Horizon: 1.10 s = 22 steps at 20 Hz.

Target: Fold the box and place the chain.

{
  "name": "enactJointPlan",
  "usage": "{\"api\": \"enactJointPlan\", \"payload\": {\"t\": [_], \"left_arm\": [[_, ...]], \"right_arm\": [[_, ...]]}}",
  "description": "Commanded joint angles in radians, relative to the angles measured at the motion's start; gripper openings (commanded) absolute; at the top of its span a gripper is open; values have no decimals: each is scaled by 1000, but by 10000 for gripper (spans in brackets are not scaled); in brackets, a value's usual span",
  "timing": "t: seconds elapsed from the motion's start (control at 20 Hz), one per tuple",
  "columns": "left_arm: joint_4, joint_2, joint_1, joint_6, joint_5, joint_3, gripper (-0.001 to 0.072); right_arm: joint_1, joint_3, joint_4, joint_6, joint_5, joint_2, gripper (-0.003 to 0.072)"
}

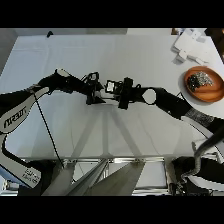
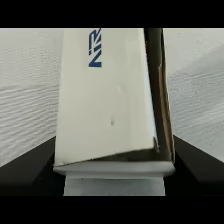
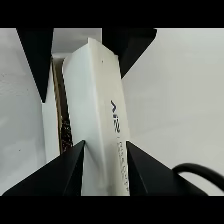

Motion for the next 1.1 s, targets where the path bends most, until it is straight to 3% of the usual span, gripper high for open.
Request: {"api": "enactJointPlan", "payload": {"t": [0.0,0.4,0.9,0.95,1.0,1.05], "left_arm": [[1,0,0,0,0,0,437],[0,0,0,0,0,0,436],[0,0,0,0,0,0,436],[1,0,0,0,0,0,436],[0,0,0,0,0,0,437],[1,0,0,0,0,0,437]], "right_arm": [[0,-19,0,18,37,-1,260],[0,-29,0,18,83,2,347],[0,-29,23,49,6,120,341],[0,-29,46,111,6,128,329],[0,-28,89,190,6,129,263],[-2,-27,151,286,7,125,139]]}}
